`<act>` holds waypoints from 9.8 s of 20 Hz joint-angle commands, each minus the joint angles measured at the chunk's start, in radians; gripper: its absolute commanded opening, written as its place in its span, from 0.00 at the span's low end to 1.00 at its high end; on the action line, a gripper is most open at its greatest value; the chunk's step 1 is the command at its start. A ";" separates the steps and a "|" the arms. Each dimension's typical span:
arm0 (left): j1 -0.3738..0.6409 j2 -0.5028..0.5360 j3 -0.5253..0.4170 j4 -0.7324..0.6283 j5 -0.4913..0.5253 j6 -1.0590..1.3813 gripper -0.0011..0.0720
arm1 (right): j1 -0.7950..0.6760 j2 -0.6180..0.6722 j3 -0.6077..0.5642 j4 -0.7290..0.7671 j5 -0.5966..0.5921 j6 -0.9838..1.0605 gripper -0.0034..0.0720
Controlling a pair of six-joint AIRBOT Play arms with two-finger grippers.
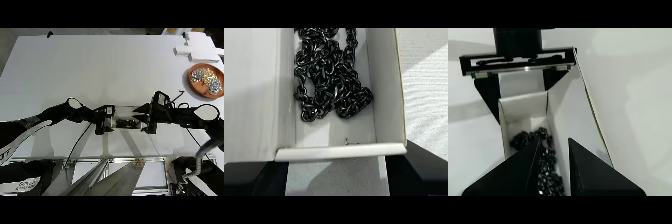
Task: Fold the box and place the chain.
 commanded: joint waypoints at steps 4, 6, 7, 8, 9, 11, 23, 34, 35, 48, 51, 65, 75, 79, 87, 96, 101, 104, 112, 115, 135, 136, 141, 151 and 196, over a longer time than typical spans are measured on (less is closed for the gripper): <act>0.001 0.001 0.000 0.000 0.000 0.000 0.06 | -0.135 0.015 0.037 -0.215 0.078 0.006 0.13; 0.001 0.001 0.000 0.000 0.000 0.000 0.06 | -0.212 0.013 0.037 -0.242 0.087 0.006 0.13; 0.001 0.001 0.000 0.000 0.000 0.000 0.06 | -0.239 0.007 0.037 -0.271 0.087 0.003 0.13; 0.001 0.001 0.000 0.000 0.000 0.000 0.06 | -0.253 -0.004 0.037 -0.307 0.087 0.003 0.12; 0.001 0.001 0.000 0.000 0.000 0.000 0.06 | -0.253 -0.018 0.037 -0.337 0.087 0.003 0.10; 0.001 0.001 0.000 0.000 0.000 0.000 0.06 | -0.253 -0.057 0.037 -0.356 0.085 -0.005 0.10; 0.001 0.001 0.000 0.000 0.000 0.000 0.06 | -0.045 -0.293 0.037 -0.412 -0.056 -0.136 0.37; 0.001 0.001 0.000 0.000 0.000 0.000 0.06 | -0.039 -0.299 0.036 -0.401 -0.062 -0.136 0.34; 0.001 0.001 0.000 0.000 0.000 0.000 0.06 | -0.039 -0.304 0.033 -0.403 -0.064 -0.136 0.29; 0.001 0.001 0.000 0.000 0.000 0.000 0.06 | -0.039 -0.369 0.022 -0.406 -0.145 -0.124 0.24; 0.001 0.001 0.000 0.000 0.000 0.000 0.06 | -0.039 -0.362 0.022 -0.406 -0.116 -0.123 0.08; 0.001 0.001 0.000 0.000 0.000 0.000 0.06 | -0.039 -0.057 0.022 -0.473 -0.029 -0.018 0.07; 0.001 0.001 0.000 0.000 0.000 0.000 0.06 | -0.039 0.294 0.022 -0.255 0.021 -0.059 0.07; 0.001 0.001 0.000 0.000 0.000 0.000 0.06 | 0.012 0.324 0.022 -0.134 0.054 -0.084 0.07; 0.001 0.001 0.000 0.000 0.000 0.000 0.06 | 0.213 0.184 0.022 -0.053 -0.064 -0.084 0.07; 0.001 0.001 0.000 0.000 0.000 0.000 0.06 | 0.346 -0.113 0.022 -0.053 -0.322 -0.083 0.08; 0.001 0.001 0.000 0.000 0.000 0.000 0.06 | 0.343 -0.128 0.022 -0.053 -0.320 -0.079 0.32; 0.001 0.001 0.000 0.000 0.000 0.000 0.06 | 0.296 -0.090 0.030 -0.059 -0.274 -0.077 0.31; 0.001 0.001 0.000 0.000 0.000 0.000 0.06 | -0.074 0.095 0.018 -0.352 0.143 0.143 0.16; 0.001 0.001 0.000 0.000 0.001 0.000 0.06 | -0.132 0.079 -0.043 -0.394 0.115 0.081 0.17; 0.001 0.001 0.000 0.000 0.000 0.000 0.06 | 0.056 -0.124 -0.131 -0.414 -0.134 -0.017 0.29; 0.001 0.001 0.000 0.000 0.000 0.000 0.06 | 0.056 -0.124 -0.131 -0.418 -0.138 -0.002 0.29; 0.001 0.001 0.000 0.000 0.000 0.000 0.06 | 0.056 -0.124 -0.131 -0.399 -0.132 0.004 0.29; 0.001 0.001 0.000 0.000 0.000 0.000 0.06 | 0.056 -0.122 -0.131 -0.434 -0.103 0.066 0.07; 0.001 0.001 0.000 0.000 0.000 0.000 0.06 | 0.137 -0.040 0.277 -0.853 0.209 0.643 0.26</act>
